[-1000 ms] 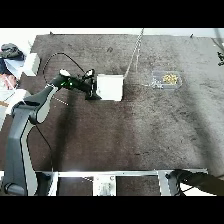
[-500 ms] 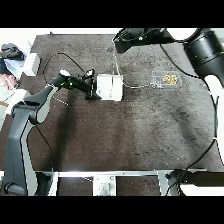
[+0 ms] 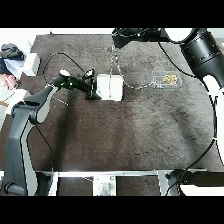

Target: Fold the box and place the chain.

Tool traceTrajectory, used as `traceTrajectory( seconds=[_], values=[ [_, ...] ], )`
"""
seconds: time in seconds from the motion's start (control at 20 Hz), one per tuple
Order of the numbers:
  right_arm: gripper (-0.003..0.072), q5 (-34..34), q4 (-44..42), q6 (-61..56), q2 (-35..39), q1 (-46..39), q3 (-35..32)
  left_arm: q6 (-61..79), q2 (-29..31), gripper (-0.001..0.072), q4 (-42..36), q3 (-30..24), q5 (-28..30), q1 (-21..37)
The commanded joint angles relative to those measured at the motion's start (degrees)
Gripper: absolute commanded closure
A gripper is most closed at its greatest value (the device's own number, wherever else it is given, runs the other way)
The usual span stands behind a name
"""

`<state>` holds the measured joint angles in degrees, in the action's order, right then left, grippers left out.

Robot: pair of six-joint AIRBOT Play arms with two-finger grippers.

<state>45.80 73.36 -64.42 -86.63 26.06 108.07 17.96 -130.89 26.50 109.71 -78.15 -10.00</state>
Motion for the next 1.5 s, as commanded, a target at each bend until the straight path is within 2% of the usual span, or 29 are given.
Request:
traceTrajectory(
  seconds=[0.0,0.2,0.4,0.5,0.65,0.75,1.0,1.25,1.45],
  values=[
    [0.0679,-2.6,1.4,0.2,0.2,0.0,0.0,0.0,0.0,0.0304,0.0,0.0,0.0,0.0],
    [0.0679,-6.5,1.4,0.2,0.2,-0.1,0.0,0.0,0.0,0.0304,0.0,0.0,0.0,0.0],
    [0.0680,-6.0,1.4,0.2,0.2,-0.1,0.0,0.0,0.0,0.0304,0.0,0.0,0.0,0.0],
    [0.0679,-1.9,1.3,-0.5,0.2,-0.1,0.0,0.0,0.0,0.0304,0.0,0.0,0.0,0.0],
    [0.0679,8.5,1.3,-2.2,-1.2,-0.1,0.0,0.0,0.0,0.0305,0.0,0.0,0.0,0.0],
    [0.0679,12.3,0.7,-2.8,-3.0,-0.1,-0.5,0.0,0.0,0.0304,0.0,0.0,0.0,0.0],
    [0.0679,11.7,0.2,-3.3,-4.2,0.0,-6.0,0.0,0.0,0.0305,0.0,0.0,0.0,0.0],
    [0.0679,10.0,9.7,-6.4,-1.3,-1.5,-6.5,-0.1,0.0,0.0305,0.0,0.0,0.0,0.0],
    [0.0679,15.3,10.6,-6.4,4.0,-3.1,-6.5,-0.1,0.0,0.0305,0.0,0.0,0.0,0.0]
  ],
)
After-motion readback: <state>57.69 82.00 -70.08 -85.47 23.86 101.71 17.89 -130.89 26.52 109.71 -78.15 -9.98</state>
